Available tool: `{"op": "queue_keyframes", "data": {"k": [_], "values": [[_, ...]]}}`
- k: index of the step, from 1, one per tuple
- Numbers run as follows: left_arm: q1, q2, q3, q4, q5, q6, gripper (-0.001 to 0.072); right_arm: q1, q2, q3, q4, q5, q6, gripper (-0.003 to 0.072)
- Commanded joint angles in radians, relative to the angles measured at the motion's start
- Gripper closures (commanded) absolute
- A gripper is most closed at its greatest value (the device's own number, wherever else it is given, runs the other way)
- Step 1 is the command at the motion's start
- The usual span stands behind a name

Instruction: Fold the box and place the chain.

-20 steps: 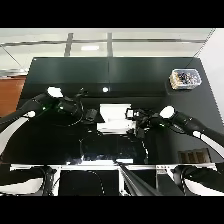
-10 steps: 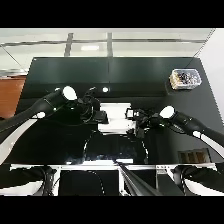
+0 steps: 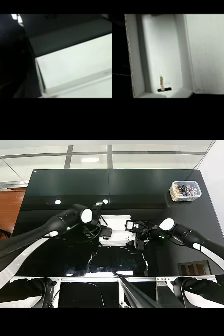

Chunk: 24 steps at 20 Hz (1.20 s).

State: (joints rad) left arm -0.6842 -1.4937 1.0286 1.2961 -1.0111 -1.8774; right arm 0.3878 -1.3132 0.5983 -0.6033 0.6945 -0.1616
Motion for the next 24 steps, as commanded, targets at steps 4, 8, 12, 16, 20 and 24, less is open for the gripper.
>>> {"op": "queue_keyframes", "data": {"k": [4, 8, 12, 16, 20, 24], "values": [[-0.083, -0.028, 0.093, 0.232, -0.081, -0.232, 0.0114, 0.001, 0.0, 0.001, 0.0, 0.0, 0.0, 0.0434], [-0.084, -0.027, 0.093, 0.197, -0.093, -0.267, 0.0265, 0.001, 0.0, 0.001, 0.0, 0.0, 0.0, 0.0434], [-0.113, -0.027, 0.093, 0.227, -0.109, -0.399, 0.0265, 0.001, 0.0, 0.001, 0.0, 0.0, 0.0, 0.0434], [-0.137, -0.027, 0.093, 0.249, -0.112, -0.476, 0.0275, 0.001, 0.0, 0.001, 0.0, 0.0, 0.0, 0.0434], [-0.135, -0.027, 0.093, 0.262, -0.108, -0.484, 0.0576, 0.001, 0.0, 0.001, 0.0, 0.0, 0.0, 0.0435], [-0.135, -0.027, 0.093, 0.262, -0.1, -0.479, 0.0667, 0.001, 0.0, 0.001, 0.0, 0.0, 0.0, 0.0435]]}}
